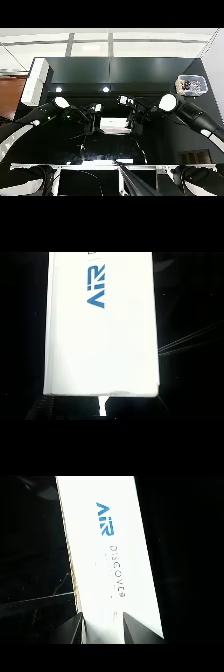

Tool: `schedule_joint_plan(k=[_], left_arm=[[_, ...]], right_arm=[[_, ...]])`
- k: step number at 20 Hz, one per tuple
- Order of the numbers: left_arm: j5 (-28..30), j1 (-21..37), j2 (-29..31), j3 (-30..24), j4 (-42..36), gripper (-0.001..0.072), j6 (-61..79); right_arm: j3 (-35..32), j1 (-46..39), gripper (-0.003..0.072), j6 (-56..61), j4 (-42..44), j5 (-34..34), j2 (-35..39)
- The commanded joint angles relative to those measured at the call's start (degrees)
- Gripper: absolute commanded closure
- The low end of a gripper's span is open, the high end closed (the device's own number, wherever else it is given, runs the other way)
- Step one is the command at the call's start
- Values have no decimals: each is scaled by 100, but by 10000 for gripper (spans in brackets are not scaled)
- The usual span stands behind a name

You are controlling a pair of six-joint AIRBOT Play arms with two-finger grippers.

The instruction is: Fold the box and place the chain.

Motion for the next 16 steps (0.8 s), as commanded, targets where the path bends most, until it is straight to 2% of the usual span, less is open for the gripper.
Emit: schedule_joint_plan(k=[1, 12, 16], left_arm=[[2, -4, -4, 0, 0, 241, 0], [2, -4, -4, 0, 0, 241, 0], [2, -4, -4, 0, 0, 242, 0]], right_arm=[[2, 7, 369, 63, 33, -13, 0], [-157, 111, 370, 131, 22, -144, -57], [-55, 11, 370, 1047, -35, 72, 378]])
